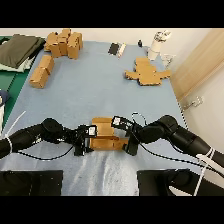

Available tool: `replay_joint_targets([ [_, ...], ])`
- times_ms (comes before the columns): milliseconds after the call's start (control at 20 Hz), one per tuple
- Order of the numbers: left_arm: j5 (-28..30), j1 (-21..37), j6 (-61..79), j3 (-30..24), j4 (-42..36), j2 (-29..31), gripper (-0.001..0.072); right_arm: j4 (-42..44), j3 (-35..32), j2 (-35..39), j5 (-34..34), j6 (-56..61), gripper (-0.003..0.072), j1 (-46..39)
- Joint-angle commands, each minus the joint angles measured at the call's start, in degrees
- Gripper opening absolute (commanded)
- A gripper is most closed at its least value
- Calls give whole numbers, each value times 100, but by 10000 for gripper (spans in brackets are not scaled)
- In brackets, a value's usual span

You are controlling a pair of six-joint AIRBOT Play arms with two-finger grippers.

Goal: Fold the box.

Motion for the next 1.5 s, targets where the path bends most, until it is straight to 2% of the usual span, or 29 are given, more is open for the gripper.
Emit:
replay_joint_targets([
  [0, 0, 7, 2, 0, 2, -4, 547, 376, -146, -199, 1318, -1016, 645, 37],
  [150, 0, 7, 2, 0, 2, -4, 548, 835, -146, -201, 962, -1377, 645, 50],
  [350, 0, 7, 2, 0, 2, -4, 548, 704, -149, -203, 837, -1436, 640, 227],
  [400, 0, 7, 2, 0, 2, -4, 547, 713, -149, -203, 841, -1508, 547, 227],
  [450, -2, 7, 2, 0, 2, -4, 548, 774, -149, -203, 837, -1591, 371, 227],
  [500, 0, 7, 2, 0, 2, -4, 547, 835, -149, -203, 837, -1637, 247, 229],
  [550, 0, 7, 2, 0, 2, -4, 547, 916, -149, -203, 841, -1672, 205, 229],
  [600, 0, 7, 2, 0, 2, -4, 548, 946, -149, -203, 859, -1674, 195, 229],
  [650, 0, 7, 2, 0, 2, -4, 548, 981, -149, -203, 861, -1711, 122, 229],
  [1000, 0, 7, 2, 0, 2, -4, 547, 1419, -149, -208, 960, -2087, 122, 229],
  [1200, -2, 7, 2, 0, 2, -4, 547, 1764, -146, -496, 1163, -2334, 129, 352],
  [1250, 0, 7, 2, 0, 2, -4, 548, 1768, -146, -616, 1259, -2334, 318, 413],
  [1300, 0, 7, 2, 0, 2, -4, 548, 1770, -146, -717, 1298, -2334, 543, 468],
  [1350, 0, 7, 2, 0, 2, -4, 547, 1768, -146, -780, 1305, -2334, 589, 501],
  [1450, -2, 7, 2, 0, 2, -4, 547, 1751, -146, -828, 1290, -2334, 589, 507],
])
